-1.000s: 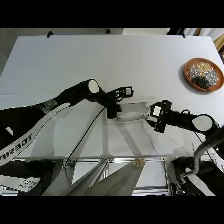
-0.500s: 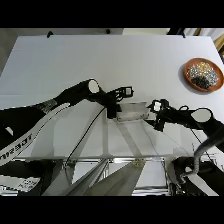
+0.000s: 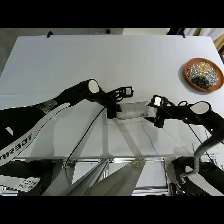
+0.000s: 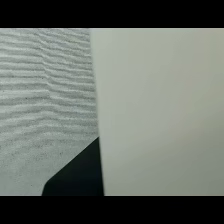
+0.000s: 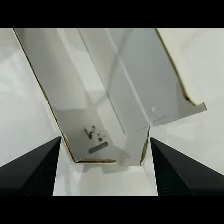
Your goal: Fold the box and place the chain.
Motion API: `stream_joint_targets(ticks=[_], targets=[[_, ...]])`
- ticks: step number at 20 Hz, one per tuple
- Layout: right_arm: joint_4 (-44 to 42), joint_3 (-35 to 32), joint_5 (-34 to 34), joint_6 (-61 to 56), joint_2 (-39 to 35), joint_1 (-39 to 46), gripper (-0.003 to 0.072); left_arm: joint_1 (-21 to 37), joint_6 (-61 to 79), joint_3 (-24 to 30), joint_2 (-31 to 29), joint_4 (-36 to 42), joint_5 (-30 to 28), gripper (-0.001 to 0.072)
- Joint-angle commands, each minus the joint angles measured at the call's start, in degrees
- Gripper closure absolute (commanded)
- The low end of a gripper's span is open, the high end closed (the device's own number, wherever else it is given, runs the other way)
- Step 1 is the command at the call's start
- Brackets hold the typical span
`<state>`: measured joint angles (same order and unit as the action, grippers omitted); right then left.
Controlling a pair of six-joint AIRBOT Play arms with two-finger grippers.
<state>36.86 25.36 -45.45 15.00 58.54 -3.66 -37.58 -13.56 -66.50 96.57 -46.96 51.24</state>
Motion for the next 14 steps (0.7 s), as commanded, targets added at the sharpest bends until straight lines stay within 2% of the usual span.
stream_joint_targets(ticks=[1,9,14], targets=[[-0.9,2.1,-2.5,1.1,3.2,1.2,0.0073,0.0,0.0,0.0,0.0,0.0,0.0,0.0696],[-0.7,4.5,-4.7,2.6,5.0,1.7,0.0073,0.0,0.0,0.0,0.0,0.0,0.0,0.0696],[-2.0,4.5,-4.7,3.5,9.9,0.3,0.0075,0.0,0.0,0.0,0.0,0.0,0.0,0.0696]])
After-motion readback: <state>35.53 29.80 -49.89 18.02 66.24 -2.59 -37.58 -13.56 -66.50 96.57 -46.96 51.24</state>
